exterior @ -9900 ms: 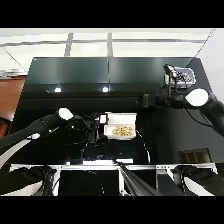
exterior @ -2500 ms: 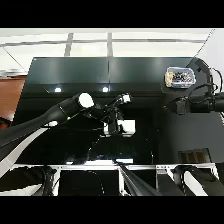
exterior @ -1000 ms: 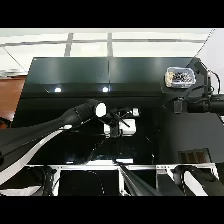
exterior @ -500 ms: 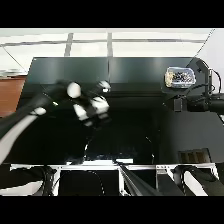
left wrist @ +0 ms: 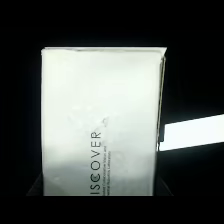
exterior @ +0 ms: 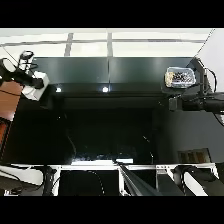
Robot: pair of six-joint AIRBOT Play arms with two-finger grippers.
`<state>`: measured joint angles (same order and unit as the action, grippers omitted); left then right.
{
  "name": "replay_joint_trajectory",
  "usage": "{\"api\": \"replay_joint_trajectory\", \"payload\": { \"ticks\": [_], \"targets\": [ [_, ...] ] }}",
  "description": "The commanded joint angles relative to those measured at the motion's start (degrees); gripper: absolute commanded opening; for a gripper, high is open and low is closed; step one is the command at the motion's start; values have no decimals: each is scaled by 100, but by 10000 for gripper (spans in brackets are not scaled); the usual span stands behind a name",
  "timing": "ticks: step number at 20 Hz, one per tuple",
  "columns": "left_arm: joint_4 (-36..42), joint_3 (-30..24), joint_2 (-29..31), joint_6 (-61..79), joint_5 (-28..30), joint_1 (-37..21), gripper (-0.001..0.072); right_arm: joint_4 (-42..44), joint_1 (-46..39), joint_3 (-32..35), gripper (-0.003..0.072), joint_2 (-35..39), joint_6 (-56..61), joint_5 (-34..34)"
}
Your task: Fold the box and place the chain.
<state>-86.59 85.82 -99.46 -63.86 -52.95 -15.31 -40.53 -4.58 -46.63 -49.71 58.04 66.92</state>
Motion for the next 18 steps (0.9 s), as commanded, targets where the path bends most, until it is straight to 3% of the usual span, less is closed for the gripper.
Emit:
{"api": "replay_joint_trajectory", "payload": {
  "ticks": [1,4,7,9,13,15,16,17,18],
  "targets": [
    [11,1475,-1095,-90,146,-367,247,-2,221,-2,16,-2,133,-573],
    [166,2470,-1786,-94,101,-345,246,-9,221,-2,15,-4,199,-929],
    [752,3047,-2284,-96,-376,-328,251,-9,221,-2,15,-48,199,-1080],
    [750,3093,-2271,-142,-466,-271,711,-4,223,0,15,-81,219,-1047],
    [564,3379,-1639,-260,-975,-201,716,-9,221,-2,16,-81,219,-1016],
    [511,3379,-1104,-264,-1508,-201,713,-9,221,-2,16,-81,216,-946],
    [457,3379,-846,-278,-1832,-201,689,-22,221,-2,16,-81,214,-872],
    [431,3355,-568,-800,-2264,-201,488,-83,221,-2,16,-81,212,-802],
    [426,3305,-328,-1880,-2830,-210,69,-212,221,0,16,-81,214,-780]
  ]
}}
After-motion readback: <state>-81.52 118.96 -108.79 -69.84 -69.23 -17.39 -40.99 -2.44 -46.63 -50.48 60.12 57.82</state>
